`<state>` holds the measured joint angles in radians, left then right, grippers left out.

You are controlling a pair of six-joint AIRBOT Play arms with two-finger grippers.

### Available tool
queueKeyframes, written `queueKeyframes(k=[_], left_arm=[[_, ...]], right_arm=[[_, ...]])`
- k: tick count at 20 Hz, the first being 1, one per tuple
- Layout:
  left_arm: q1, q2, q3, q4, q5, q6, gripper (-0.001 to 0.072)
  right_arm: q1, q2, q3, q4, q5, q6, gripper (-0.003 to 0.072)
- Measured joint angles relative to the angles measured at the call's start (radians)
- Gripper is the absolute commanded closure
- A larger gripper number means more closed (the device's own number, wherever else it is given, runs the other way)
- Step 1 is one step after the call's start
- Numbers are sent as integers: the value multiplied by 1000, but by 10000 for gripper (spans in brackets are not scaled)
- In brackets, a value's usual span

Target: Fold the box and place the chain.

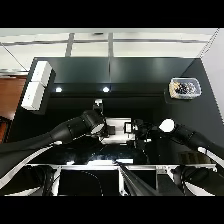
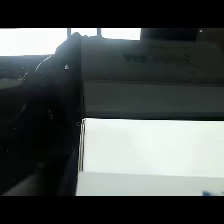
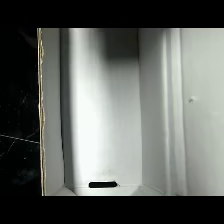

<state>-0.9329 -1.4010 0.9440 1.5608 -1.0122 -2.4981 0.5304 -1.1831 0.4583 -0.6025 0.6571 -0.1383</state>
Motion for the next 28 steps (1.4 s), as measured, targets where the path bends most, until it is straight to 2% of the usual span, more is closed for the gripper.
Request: queueKeyframes(k=[2,13,14,15,16,20,25,28], left_arm=[[0,-3,1,4,-19,4,684],[0,-5,2,-3,-12,35,684],[0,-5,2,-3,-11,35,684],[0,-5,2,-3,-10,36,684],[0,-5,2,-2,-7,39,684],[0,-5,2,-2,0,39,684],[0,-5,2,0,-2,38,684],[0,-5,2,1,-9,38,683]], right_arm=[[0,0,0,0,0,0,559],[0,0,0,0,1,0,555],[0,0,0,0,2,0,379],[0,0,0,0,4,1,92],[0,0,0,-2,8,10,17],[0,21,5,-47,18,92,17],[-1,122,25,-198,90,222,17],[-1,177,29,-239,124,267,17]])
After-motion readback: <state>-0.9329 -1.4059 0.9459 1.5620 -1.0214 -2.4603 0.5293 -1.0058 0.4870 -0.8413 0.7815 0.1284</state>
